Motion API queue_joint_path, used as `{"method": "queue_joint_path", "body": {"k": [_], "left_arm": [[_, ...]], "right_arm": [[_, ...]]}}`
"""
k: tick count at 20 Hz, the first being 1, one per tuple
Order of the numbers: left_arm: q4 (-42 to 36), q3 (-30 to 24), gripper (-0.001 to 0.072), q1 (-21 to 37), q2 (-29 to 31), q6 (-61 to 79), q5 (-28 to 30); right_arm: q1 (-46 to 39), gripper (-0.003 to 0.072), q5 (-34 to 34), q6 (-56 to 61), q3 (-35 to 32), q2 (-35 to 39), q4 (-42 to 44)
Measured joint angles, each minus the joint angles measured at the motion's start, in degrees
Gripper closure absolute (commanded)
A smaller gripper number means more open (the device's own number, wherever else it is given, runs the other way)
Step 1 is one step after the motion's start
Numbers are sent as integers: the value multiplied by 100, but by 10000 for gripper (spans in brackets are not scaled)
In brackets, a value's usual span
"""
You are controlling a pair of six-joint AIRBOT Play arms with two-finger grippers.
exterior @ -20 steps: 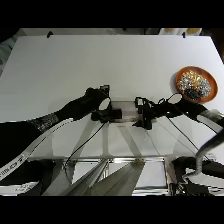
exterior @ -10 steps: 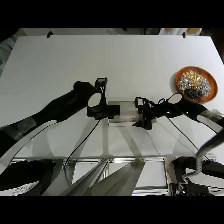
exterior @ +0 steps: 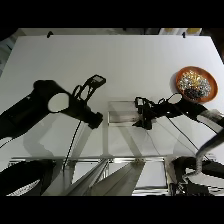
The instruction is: Fold the box and place the chain.
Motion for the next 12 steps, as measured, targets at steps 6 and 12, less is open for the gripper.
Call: {"method": "queue_joint_path", "body": {"k": [6,12], "left_arm": [[-1296,-1318,59,688,227,4784,1187],[-2887,-1593,11,1060,-719,7792,2424]], "right_arm": [[0,288,0,0,0,0,0],[0,288,0,0,0,0,0]]}}
